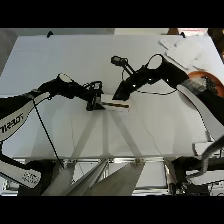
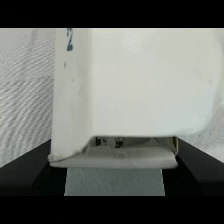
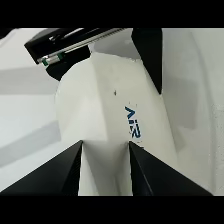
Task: Fold the box and place the chain.
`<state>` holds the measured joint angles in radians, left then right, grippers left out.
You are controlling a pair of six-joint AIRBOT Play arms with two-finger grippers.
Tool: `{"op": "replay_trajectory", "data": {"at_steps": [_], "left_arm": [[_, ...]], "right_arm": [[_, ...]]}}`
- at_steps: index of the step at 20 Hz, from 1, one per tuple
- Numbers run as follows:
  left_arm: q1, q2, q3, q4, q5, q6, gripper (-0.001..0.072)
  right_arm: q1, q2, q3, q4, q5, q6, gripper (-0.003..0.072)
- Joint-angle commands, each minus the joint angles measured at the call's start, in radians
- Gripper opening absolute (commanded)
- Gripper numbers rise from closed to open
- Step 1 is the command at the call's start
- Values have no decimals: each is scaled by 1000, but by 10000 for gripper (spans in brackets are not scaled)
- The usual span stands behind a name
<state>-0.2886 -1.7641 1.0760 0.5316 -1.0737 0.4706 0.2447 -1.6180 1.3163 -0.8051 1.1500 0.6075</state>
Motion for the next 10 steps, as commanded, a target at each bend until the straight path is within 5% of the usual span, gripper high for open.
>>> {"op": "replay_trajectory", "data": {"at_steps": [1,10], "left_arm": [[0,0,0,0,0,0,376],[0,0,0,0,0,0,376]], "right_arm": [[35,32,-7,-130,-123,-39,324],[104,51,-45,-239,-147,24,287]]}}
